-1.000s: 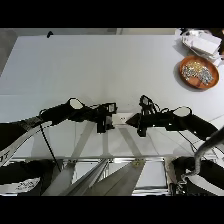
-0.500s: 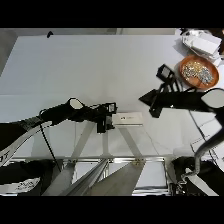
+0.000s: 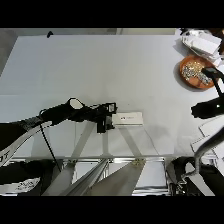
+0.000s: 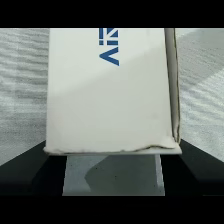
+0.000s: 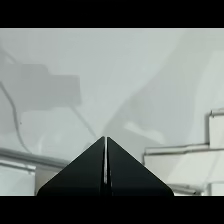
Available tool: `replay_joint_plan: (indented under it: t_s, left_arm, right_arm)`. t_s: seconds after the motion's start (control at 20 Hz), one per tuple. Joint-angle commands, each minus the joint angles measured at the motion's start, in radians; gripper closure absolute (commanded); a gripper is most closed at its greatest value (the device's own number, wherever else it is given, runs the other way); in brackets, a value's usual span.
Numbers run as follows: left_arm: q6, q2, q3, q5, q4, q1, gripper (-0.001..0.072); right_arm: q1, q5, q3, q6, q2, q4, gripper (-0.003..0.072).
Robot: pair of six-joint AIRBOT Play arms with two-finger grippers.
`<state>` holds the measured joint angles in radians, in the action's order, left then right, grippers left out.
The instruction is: Fold the box and place the chain.
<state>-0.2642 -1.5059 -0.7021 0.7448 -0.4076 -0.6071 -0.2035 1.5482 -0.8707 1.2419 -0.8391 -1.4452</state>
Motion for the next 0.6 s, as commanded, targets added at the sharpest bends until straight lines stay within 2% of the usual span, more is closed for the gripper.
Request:
replay_joint_plan:
  t_s: [0.0, 0.15, 0.25, 0.55]
  left_arm:
    - [0.000, 0.001, 0.000, 0.000, 0.000, 0.001, 0.0386]
    - [0.000, 0.001, 0.000, 0.000, 0.000, 0.001, 0.0386]
    - [0.000, 0.001, 0.000, 0.002, 0.000, 0.001, 0.0386]
    - [-0.001, 0.001, 0.000, 0.013, 0.003, 0.001, 0.0403]
  right_arm:
    - [-0.076, 0.053, 0.138, 0.092, 0.002, -0.051, 0.0674]
    - [-0.076, 0.013, 0.295, 0.097, 0.002, -0.052, 0.0674]
    - [-0.076, 0.000, 0.359, 0.097, 0.002, -0.051, 0.0674]
    - [-0.076, -0.010, 0.378, 0.097, 0.002, -0.045, 0.0674]
